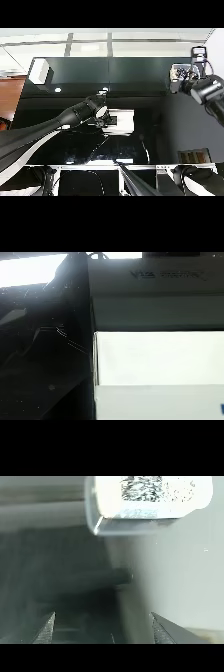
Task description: Fold the box and place the chain.
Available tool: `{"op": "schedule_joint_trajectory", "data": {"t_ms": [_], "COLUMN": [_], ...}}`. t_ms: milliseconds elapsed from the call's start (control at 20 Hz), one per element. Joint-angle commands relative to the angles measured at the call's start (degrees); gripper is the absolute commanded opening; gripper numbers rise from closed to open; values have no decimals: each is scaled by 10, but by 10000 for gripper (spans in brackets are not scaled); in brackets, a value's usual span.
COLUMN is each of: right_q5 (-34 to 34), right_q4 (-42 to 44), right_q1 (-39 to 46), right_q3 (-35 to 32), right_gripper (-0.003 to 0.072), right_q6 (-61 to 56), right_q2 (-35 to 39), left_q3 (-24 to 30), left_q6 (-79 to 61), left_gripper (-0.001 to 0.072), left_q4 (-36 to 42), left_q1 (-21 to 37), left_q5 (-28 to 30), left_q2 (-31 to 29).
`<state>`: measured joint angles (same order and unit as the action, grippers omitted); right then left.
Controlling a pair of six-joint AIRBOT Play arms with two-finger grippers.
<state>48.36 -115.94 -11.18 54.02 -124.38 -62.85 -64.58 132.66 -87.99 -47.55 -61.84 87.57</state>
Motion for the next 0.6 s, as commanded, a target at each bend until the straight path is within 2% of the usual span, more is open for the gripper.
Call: {"op": "schedule_joint_trajectory", "data": {"t_ms": [0,150,250,350,400,450,550], "right_q5": [-130,-61,-5,48,64,75,83], "right_q4": [136,203,230,239,254,273,287], "right_q1": [137,190,208,224,231,237,240], "right_q3": [45,215,342,446,483,509,532], "right_gripper": [707,703,656,653,637,535,534], "right_q6": [13,99,185,186,186,186,191], "right_q2": [-104,-246,-339,-414,-443,-467,-499], "left_q3": [0,0,0,0,0,0,0], "left_q6": [0,0,0,0,0,0,0], "left_gripper": [27,27,27,27,28,28,28], "left_q4": [0,0,0,0,0,0,0], "left_q1": [0,0,0,0,0,0,0], "left_q5": [0,-2,-2,-2,-2,-1,1], "left_q2": [0,0,0,0,0,0,0]}}
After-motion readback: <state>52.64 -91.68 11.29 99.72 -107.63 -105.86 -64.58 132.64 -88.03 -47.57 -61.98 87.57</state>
